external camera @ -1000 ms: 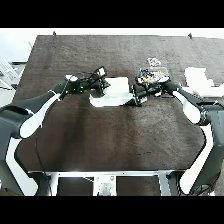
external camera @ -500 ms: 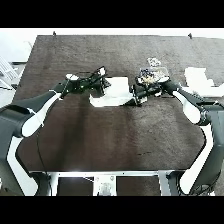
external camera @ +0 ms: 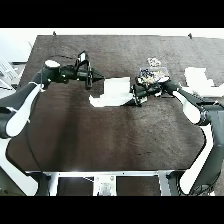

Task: Fold the box and place the chain.

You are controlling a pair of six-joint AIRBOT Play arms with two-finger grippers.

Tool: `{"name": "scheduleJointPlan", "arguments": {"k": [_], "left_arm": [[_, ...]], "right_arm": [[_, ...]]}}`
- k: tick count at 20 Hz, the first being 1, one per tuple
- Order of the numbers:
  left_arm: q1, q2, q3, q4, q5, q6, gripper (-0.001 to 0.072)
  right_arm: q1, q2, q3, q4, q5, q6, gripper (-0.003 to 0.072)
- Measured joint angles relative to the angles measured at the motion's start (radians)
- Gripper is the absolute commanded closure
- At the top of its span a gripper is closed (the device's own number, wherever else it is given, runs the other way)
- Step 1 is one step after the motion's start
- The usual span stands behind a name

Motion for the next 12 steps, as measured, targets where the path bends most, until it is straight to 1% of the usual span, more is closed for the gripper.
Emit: {"name": "scheduleJointPlan", "arguments": {"k": [1,2,5,8,10,12], "left_arm": [[0.007,0.019,0.002,0.03,-0.021,-0.024,0.0309],[0.013,0.037,0.003,0.069,-0.037,-0.055,0.0266],[0.022,0.069,0.005,0.221,-0.066,-0.167,0.0261],[0.009,0.077,0.005,0.401,-0.082,-0.275,0.0261],[-0.01,0.071,0.004,0.475,-0.082,-0.316,0.026],[-0.038,0.05,0.003,0.519,-0.066,-0.342,0.026]], "right_arm": [[0.0,0.0,0.0,0.0,0.0,0.0,0.0118],[0.0,0.0,0.0,0.0,0.0,0.0,0.0119],[0.0,0.0,0.0,0.0,0.0,0.0,0.0118],[0.0,0.0,0.0,0.001,0.0,0.0,0.0118],[0.0,0.0,0.0,0.001,0.0,0.0,0.0118],[0.0,0.0,0.0,0.001,0.0,0.0,0.0118]]}}
